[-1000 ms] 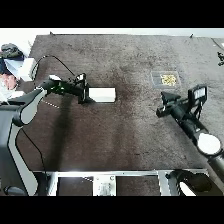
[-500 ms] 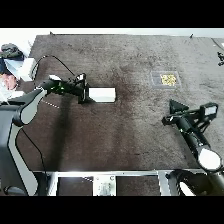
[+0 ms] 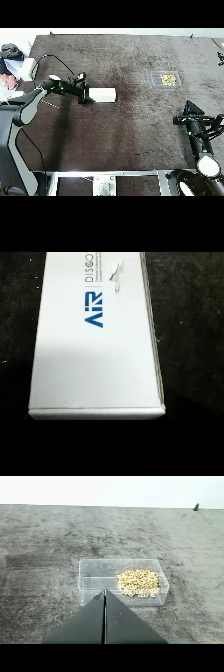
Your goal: Fold the box and place the chain.
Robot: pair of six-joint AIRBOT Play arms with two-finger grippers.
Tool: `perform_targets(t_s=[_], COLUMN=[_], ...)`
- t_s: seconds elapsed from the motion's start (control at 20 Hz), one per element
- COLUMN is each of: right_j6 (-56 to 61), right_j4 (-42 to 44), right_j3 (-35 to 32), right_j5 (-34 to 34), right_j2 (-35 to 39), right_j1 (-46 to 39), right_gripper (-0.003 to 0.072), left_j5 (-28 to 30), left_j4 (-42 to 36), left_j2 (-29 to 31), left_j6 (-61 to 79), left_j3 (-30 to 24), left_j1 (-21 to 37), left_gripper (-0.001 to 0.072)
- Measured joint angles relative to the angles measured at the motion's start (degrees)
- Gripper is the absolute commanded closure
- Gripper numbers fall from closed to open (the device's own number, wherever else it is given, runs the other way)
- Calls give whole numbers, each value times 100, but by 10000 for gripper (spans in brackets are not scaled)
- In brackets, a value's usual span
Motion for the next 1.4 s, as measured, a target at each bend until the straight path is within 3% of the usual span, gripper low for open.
perform_targets(t_s=[0.15,0.35,0.65,0.8,0.9,1.15,1.4], right_j6=[11,13,13,13,13,15,15], right_j4=[0,0,0,0,0,-2,0], right_j3=[-11,-17,-17,-17,-17,-17,-17], right_j5=[-61,-98,-107,-109,-109,-109,-109], right_j2=[24,28,28,28,28,28,28], right_j1=[0,0,0,0,0,0,0], right_gripper=[669,669,669,669,669,669,669], left_j5=[31,776,3383,4898,5532,6194,6218], left_j4=[-166,-304,-376,-382,-345,-236,-205], left_j2=[203,782,1648,1834,1856,1633,1303], left_j6=[-118,-601,-2430,-3342,-3670,-4096,-4360], left_j3=[42,131,76,-173,-354,-710,-839], left_j1=[0,63,608,942,1102,1388,1685], left_gripper=[700,703,704,704,704,703,703])
